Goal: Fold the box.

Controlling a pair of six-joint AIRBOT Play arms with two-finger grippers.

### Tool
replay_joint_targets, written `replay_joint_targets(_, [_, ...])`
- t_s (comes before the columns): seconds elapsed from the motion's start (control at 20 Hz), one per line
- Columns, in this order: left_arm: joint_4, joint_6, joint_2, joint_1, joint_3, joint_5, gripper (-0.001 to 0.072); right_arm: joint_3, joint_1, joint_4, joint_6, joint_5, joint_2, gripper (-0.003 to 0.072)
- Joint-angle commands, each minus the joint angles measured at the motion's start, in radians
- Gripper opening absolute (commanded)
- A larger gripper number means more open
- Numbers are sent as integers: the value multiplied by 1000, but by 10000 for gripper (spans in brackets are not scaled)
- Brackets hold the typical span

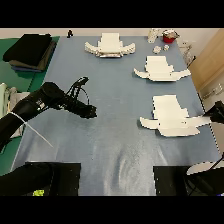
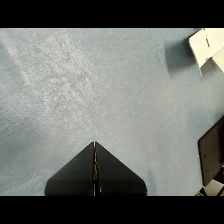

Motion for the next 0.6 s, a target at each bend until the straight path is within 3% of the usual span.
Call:
replay_joint_targets(0.0, [-1, -5, 0, 0, 0, -1, 14, 3, 31, 60, -73, -54, -15, 157])
replay_joint_targets(0.05, [-1, -5, 0, 1, 0, -2, 14, 3, 46, 58, -88, -65, -15, 78])
replay_joint_targets(0.1, [-1, -5, 0, 0, 0, -3, 14, 3, 59, 58, -87, -71, -15, 71])
replay_joint_targets(0.15, [-1, -5, 0, 1, 0, -3, 14, 3, 75, 58, -87, -74, -12, 17])
replay_joint_targets(0.3, [-4, -5, 0, 1, 0, -2, 14, 2, 133, 79, -84, -87, 2, 1])
replay_joint_targets(0.55, [-96, -4, 0, 1, 0, 16, 14, -24, 272, 271, -28, -60, 97, -1])
